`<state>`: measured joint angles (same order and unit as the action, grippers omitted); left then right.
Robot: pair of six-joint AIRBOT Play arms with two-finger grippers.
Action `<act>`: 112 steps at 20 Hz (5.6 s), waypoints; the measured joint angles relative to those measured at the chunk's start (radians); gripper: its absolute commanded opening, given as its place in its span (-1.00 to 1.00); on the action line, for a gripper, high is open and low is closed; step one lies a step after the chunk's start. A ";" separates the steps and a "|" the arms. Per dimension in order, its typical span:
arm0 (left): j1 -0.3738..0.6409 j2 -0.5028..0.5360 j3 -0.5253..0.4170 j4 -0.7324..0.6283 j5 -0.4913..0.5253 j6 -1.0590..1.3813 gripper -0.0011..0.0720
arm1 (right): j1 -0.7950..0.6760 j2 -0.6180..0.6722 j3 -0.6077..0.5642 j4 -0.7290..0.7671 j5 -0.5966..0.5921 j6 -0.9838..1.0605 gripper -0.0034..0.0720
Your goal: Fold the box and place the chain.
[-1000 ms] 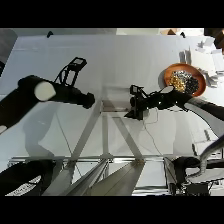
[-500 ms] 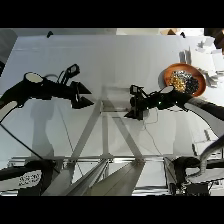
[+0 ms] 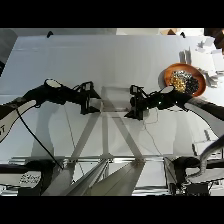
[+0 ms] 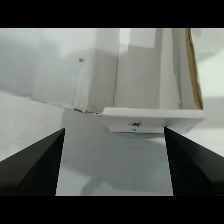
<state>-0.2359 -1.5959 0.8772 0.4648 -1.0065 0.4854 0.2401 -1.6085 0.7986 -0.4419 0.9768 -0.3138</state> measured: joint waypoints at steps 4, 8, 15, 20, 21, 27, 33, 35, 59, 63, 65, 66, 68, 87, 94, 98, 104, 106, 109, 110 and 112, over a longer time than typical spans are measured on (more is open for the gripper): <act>-0.018 -0.007 0.000 0.018 0.021 0.032 0.95 | 0.000 0.000 0.000 0.000 0.000 0.000 0.31; -0.023 -0.008 0.000 0.037 0.002 0.048 0.95 | 0.000 0.000 0.000 0.000 0.000 0.003 0.31; -0.023 0.001 0.000 0.029 -0.049 0.057 0.95 | 0.000 0.000 0.000 0.000 0.000 0.002 0.31; -0.022 0.008 0.000 0.021 -0.106 0.051 0.95 | 0.000 0.000 0.000 0.001 0.000 0.003 0.31; -0.019 0.008 0.000 0.022 -0.111 0.051 0.95 | 0.000 0.000 0.000 0.001 0.000 0.003 0.31; -0.008 -0.002 0.000 0.016 -0.116 0.031 0.94 | 0.000 0.000 0.000 0.002 0.000 0.003 0.31; -0.041 -0.044 0.002 -0.051 -0.065 0.011 0.94 | 0.000 0.000 0.000 0.002 0.000 0.004 0.31; -0.051 -0.048 0.002 -0.056 -0.047 0.003 0.94 | 0.000 0.000 0.000 0.002 0.000 0.004 0.31; -0.098 -0.048 0.002 -0.015 0.014 -0.014 0.10 | 0.000 0.000 0.000 0.001 0.002 0.003 0.31; -0.098 -0.048 0.002 -0.015 0.014 -0.014 0.10 | 0.000 0.000 0.000 0.001 0.008 0.003 0.31; -0.098 -0.048 0.002 -0.015 0.015 -0.014 0.10 | 0.001 0.000 0.000 0.003 0.016 0.003 0.58; -0.098 -0.048 0.002 -0.014 0.016 -0.014 0.10 | 0.001 0.000 0.000 0.004 0.025 0.003 0.83; -0.099 -0.048 0.002 -0.014 0.017 -0.014 0.10 | -0.002 0.003 0.000 -0.004 0.040 0.003 0.84; -0.099 -0.048 0.002 -0.015 0.013 -0.015 0.11 | -0.062 0.311 0.000 -0.109 0.117 0.231 -0.90; -0.099 -0.048 0.002 -0.015 0.010 -0.018 0.11 | -0.014 0.252 0.000 0.079 -0.222 0.238 -0.90; -0.098 -0.048 0.002 -0.015 0.007 -0.017 0.11 | -0.010 0.161 0.000 0.092 -0.243 0.238 -0.89; -0.099 -0.048 0.002 -0.013 0.007 -0.014 0.11 | -0.032 0.264 0.000 -0.057 -0.140 0.291 -0.89; -0.099 -0.048 0.002 -0.013 0.009 -0.014 0.11 | -0.069 0.346 0.000 -0.164 -0.060 0.338 -0.89; -0.099 -0.048 0.002 -0.014 0.009 -0.014 0.11 | -0.122 0.422 -0.003 -0.301 0.032 0.366 -0.89; -0.099 -0.048 0.002 -0.014 0.008 -0.014 0.11 | -0.131 0.428 -0.008 -0.333 0.035 0.371 -0.89; -0.099 -0.048 0.002 -0.014 0.008 -0.014 0.11 | -0.128 0.417 -0.020 -0.370 0.036 0.374 -0.89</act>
<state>-0.3347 -1.6440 0.8795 0.4503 -0.9981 0.4709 0.1120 -1.1912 0.7784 -0.8124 1.0126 0.0601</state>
